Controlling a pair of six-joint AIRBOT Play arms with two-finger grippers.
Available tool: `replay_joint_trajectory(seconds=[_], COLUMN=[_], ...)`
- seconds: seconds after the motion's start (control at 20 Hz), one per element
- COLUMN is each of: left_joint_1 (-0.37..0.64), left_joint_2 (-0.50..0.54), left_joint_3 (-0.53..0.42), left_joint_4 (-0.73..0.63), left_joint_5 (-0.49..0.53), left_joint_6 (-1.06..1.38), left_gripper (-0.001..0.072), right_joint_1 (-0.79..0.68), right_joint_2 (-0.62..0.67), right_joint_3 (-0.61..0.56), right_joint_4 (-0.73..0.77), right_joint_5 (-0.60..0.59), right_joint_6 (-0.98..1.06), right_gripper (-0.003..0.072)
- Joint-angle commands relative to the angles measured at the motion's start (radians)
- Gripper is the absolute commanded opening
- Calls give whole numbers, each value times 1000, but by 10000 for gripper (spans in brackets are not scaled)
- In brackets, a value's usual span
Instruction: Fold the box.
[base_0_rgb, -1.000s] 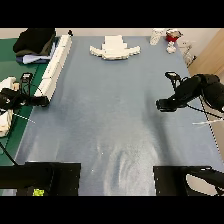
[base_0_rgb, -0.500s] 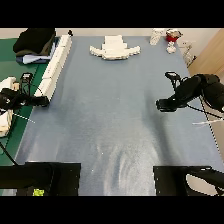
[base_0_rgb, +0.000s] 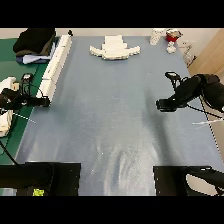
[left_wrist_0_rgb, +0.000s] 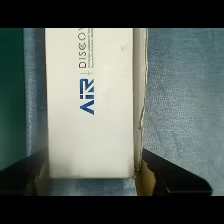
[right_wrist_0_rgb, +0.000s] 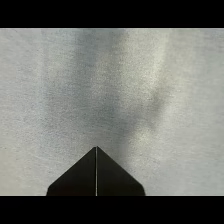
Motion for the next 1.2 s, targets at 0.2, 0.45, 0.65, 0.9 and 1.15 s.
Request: replay_joint_trajectory(seconds=[0.2,0.45,0.65,0.9,1.15], left_joint_1=[35,77,75,-19,-438], left_joint_2=[70,194,288,327,323], left_joint_3=[0,0,0,23,134], left_joint_4=[39,128,159,-22,-29], left_joint_5=[-115,-351,-523,-745,-592], left_joint_6=[-61,-114,-274,-329,-349], left_gripper=[698,698,694,15,14], right_joint_1=[0,0,0,0,0], right_joint_2=[0,0,0,0,0], right_joint_3=[1,1,0,0,1], right_joint_4=[0,0,0,0,0], right_joint_5=[0,0,0,0,0], right_joint_6=[0,0,0,0,0], right_gripper=[2,3,3,2,2])
